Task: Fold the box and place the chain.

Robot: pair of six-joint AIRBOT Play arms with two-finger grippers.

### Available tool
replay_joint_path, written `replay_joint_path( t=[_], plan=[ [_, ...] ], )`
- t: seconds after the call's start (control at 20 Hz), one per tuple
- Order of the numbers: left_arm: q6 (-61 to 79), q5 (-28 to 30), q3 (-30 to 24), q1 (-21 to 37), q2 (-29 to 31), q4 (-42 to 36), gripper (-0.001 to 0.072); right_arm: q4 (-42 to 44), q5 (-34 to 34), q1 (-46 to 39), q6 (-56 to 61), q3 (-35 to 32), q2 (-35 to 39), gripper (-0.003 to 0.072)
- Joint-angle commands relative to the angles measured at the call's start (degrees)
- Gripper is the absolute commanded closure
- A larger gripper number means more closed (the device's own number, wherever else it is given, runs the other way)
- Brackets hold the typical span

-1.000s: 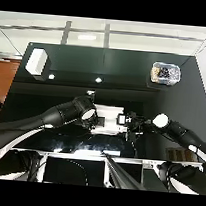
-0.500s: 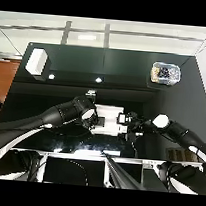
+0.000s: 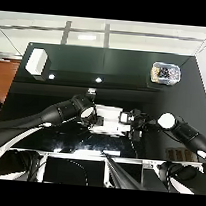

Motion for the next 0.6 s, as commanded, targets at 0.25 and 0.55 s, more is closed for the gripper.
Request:
replay_joint_path(
  t=[0.25, 0.55],
  plan=[
    [1.0, 0.2, 0.0, 0.1, -0.1, 1.5, 0.0684, 1.4, 0.9, 0.8, -1.6, 0.2, 0.5, 0.0058],
    [1.0, 0.2, 0.0, 0.1, -0.1, 1.3, 0.0684, 3.8, -1.0, 2.3, -0.8, 0.2, 0.5, 0.0405]
  ],
)
